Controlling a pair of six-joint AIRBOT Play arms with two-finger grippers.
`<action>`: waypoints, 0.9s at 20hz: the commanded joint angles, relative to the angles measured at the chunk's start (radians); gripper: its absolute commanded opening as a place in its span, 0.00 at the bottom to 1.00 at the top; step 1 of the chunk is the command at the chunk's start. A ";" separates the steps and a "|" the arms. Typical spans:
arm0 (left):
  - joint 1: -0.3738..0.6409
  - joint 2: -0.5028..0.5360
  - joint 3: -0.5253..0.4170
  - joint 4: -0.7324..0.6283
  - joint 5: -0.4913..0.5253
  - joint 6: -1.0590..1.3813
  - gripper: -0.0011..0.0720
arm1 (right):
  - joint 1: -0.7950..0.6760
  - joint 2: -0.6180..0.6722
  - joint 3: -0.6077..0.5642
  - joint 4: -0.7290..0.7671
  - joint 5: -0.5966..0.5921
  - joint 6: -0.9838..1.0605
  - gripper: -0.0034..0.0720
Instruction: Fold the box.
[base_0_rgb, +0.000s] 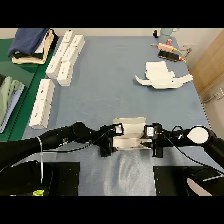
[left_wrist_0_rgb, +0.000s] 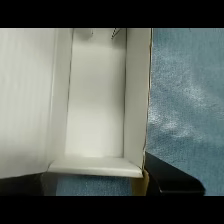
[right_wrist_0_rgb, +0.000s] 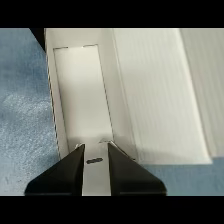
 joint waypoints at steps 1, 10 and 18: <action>0.000 0.000 0.001 -0.001 0.000 -0.001 0.60 | 0.026 -0.041 -0.001 0.021 -0.035 0.007 0.59; 0.000 0.000 0.001 -0.001 0.000 -0.001 0.60 | 0.024 -0.051 0.008 -0.042 0.000 0.179 0.90; 0.000 0.000 0.001 -0.001 0.001 0.000 0.60 | 0.012 0.051 0.224 -0.783 0.319 1.441 0.05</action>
